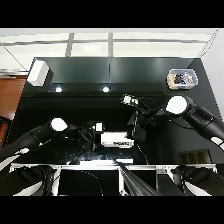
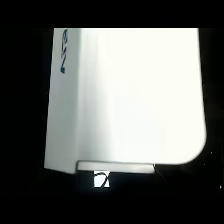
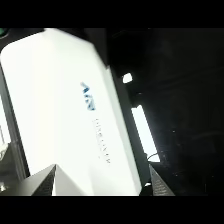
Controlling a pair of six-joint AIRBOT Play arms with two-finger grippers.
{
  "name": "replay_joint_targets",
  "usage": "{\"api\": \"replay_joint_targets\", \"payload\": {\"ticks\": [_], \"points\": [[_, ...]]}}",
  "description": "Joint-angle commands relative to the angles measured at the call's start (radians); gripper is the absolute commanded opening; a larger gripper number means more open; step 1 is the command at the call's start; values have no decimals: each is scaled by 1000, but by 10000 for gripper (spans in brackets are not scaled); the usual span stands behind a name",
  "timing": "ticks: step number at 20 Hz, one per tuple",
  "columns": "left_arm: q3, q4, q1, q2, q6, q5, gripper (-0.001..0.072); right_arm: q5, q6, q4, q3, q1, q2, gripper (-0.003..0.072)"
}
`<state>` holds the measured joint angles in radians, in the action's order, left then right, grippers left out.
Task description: Fold the box and place the chain.
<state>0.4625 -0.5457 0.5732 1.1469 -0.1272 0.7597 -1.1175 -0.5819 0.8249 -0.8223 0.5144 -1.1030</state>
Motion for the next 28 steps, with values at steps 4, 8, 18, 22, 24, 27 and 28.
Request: {"api": "replay_joint_targets", "payload": {"ticks": [4, 8, 18, 22, 24, 27, 28], "points": [[0, 0, 0, 0, 0, 0, 391, 7, 22, 84, 10, 44, 0, 495], [0, 0, 0, 0, 0, 2, 391, 94, 21, 109, 43, 94, 0, 486], [0, 0, 0, 0, 1, 3, 391, 71, -17, 122, 54, 111, 29, 266], [0, 0, 0, 0, 0, 3, 391, 79, -47, 150, 98, 111, 87, 266], [0, 0, 0, 0, 0, 3, 391, 116, -47, 106, 136, 112, 110, 265], [0, 0, 0, 0, 1, 3, 391, 171, -47, 100, 145, 146, 126, 235], [0, 0, 0, 0, 0, 3, 391, 173, -47, 104, 146, 156, 126, 234]]}}
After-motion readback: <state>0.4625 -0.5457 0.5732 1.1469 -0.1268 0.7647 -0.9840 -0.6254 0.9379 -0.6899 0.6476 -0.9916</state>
